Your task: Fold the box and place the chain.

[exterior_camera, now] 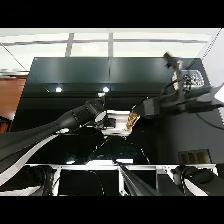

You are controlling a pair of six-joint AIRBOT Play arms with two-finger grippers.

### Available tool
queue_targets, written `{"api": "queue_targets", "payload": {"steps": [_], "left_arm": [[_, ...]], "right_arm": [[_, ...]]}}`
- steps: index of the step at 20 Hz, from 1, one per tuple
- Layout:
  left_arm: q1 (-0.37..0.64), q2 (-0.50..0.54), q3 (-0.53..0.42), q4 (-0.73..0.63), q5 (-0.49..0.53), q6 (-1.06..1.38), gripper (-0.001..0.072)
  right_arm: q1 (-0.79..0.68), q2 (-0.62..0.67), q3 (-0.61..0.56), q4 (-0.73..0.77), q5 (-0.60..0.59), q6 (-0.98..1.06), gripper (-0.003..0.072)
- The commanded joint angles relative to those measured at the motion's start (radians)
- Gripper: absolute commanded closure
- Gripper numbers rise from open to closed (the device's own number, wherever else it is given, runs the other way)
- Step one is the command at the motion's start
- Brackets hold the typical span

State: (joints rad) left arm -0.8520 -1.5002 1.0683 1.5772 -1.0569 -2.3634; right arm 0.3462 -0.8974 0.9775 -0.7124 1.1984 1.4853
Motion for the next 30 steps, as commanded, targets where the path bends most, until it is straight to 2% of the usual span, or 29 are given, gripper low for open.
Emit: {"api": "queue_targets", "payload": {"steps": [1, 9, 10, 11, 12, 18, 19, 20, 27, 30], "left_arm": [[0.000, 0.000, 0.000, 0.000, 0.000, 0.000, 0.0683], [0.000, 0.000, 0.000, 0.000, 0.000, 0.000, 0.0683], [0.000, 0.000, 0.000, 0.000, 0.000, 0.000, 0.0683], [0.000, 0.000, 0.000, 0.000, 0.000, 0.000, 0.0683], [0.000, 0.000, 0.000, 0.000, 0.000, 0.000, 0.0683], [0.000, 0.000, 0.000, 0.000, 0.001, 0.000, 0.0683], [0.000, 0.000, 0.000, -0.001, 0.001, 0.000, 0.0683], [0.000, 0.000, 0.000, 0.000, 0.001, 0.000, 0.0683], [0.000, 0.000, 0.000, -0.001, 0.001, 0.000, 0.0683], [0.000, 0.000, 0.000, 0.000, 0.001, 0.000, 0.0683]], "right_arm": [[0.055, -0.008, -0.116, -0.025, -0.175, -0.002, 0.0675], [0.126, -0.136, -0.129, -0.032, -0.217, -0.002, 0.0668], [0.126, -0.140, -0.129, -0.044, -0.220, -0.001, 0.0628], [0.123, -0.140, -0.129, -0.054, -0.213, -0.001, 0.0490], [0.108, -0.138, -0.127, -0.056, -0.191, -0.001, 0.0479], [-0.131, -0.012, -0.099, -0.179, 0.072, -0.024, 0.0479], [-0.146, 0.004, -0.099, -0.162, 0.088, -0.044, 0.0506], [-0.142, 0.005, -0.099, -0.134, 0.088, -0.048, 0.0572], [0.010, -0.006, -0.100, -0.097, -0.061, -0.041, 0.0570], [0.074, -0.059, -0.100, -0.077, -0.135, -0.023, 0.0555]]}}
